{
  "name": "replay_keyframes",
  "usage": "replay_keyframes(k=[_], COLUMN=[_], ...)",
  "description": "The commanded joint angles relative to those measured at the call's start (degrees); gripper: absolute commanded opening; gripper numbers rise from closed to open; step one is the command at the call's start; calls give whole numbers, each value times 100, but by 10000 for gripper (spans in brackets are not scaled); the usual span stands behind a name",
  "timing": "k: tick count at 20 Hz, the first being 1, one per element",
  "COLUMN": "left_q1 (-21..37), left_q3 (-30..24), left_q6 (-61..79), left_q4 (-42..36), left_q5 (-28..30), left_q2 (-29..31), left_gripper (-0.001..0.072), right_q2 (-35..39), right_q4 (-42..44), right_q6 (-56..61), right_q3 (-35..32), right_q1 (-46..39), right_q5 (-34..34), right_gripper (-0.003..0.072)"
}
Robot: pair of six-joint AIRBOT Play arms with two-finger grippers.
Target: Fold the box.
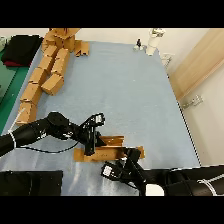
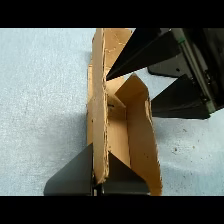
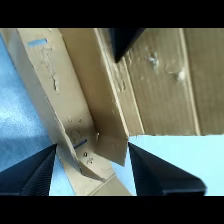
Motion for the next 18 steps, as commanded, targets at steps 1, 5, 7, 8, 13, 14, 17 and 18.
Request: replay_keyframes(k=[1, 5, 7, 8, 13, 14, 17, 18], left_q1=[2, 2, 2, 2, 2, 2, 2, 2], left_q3=[2, 2, 2, 2, 2, 2, 2, 2], left_q6=[2, 2, 2, 2, 2, 2, 2, 2], left_q4=[0, 0, 0, 0, 0, -2, 0, 0], left_q5=[-2, 0, 0, -2, -2, 0, 0, 0], left_q2=[-4, -4, -4, -4, -4, -4, -4, -4], left_gripper=[13, 12, 12, 12, 12, 13, 12, 12], right_q2=[332, 1108, 1460, 1604, 1930, 1923, 1923, 1923], right_q4=[-37, 39, 203, 341, 1204, 1644, 3281, 3832], right_q6=[-72, -385, -905, -1259, -3213, -3766, -5510, -6094], right_q3=[-157, -562, -671, -704, -750, -750, -741, -715], right_q1=[-52, -400, -774, -1012, -2356, -2675, -3519, -3740], right_q5=[131, 570, 839, 992, 2105, 2422, 2986, 2997], right_gripper=[707, 709, 709, 709, 709, 709, 709, 709])
